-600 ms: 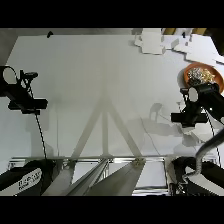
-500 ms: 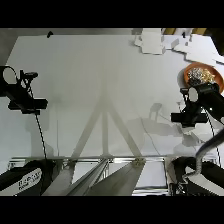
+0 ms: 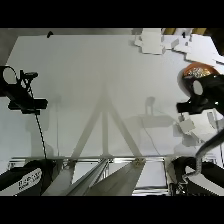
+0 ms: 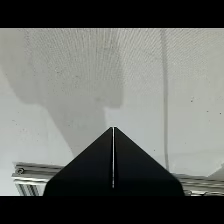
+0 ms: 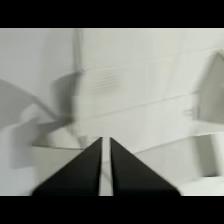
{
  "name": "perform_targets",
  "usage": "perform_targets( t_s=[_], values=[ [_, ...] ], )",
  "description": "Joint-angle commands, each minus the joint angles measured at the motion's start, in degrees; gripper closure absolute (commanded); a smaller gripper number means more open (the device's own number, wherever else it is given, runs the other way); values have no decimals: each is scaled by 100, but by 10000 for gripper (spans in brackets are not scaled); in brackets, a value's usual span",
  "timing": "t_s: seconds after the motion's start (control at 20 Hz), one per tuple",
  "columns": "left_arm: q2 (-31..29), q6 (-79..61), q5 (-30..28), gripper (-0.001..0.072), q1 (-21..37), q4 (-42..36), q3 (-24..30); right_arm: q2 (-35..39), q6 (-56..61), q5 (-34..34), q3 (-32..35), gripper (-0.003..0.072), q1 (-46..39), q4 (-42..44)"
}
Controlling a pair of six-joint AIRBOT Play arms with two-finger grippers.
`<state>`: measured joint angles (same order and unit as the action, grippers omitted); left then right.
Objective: Fold the box and place the chain.
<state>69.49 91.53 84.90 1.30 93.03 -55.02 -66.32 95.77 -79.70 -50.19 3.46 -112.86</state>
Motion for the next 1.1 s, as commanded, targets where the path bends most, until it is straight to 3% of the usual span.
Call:
perform_targets(
  t_s=[0.0,0.1,0.35,0.7,0.8,0.9,0.95,1.05],
  values=[
    [-4,0,0,701,4,0,2,-61,-1425,-7,-236,303,-678,-1036],
    [-4,0,-2,701,4,2,2,-190,-1329,203,-236,249,-1394,-1182],
    [-4,0,0,701,4,0,2,-527,-1335,614,-236,214,-2892,-1202],
    [-4,0,0,701,4,2,2,-1235,-1473,1010,-236,241,-3156,-1329],
    [-4,0,0,701,4,2,2,-1523,-1283,866,-236,319,-3226,-1353],
    [-4,0,0,701,4,2,2,-1703,-1220,632,-236,570,-3283,-1394],
    [-4,0,0,701,4,2,2,-1685,-1220,538,-240,646,-3257,-1438],
    [-4,0,-2,701,4,2,2,-1473,-1222,435,-240,665,-3036,-1412]
  ],
)
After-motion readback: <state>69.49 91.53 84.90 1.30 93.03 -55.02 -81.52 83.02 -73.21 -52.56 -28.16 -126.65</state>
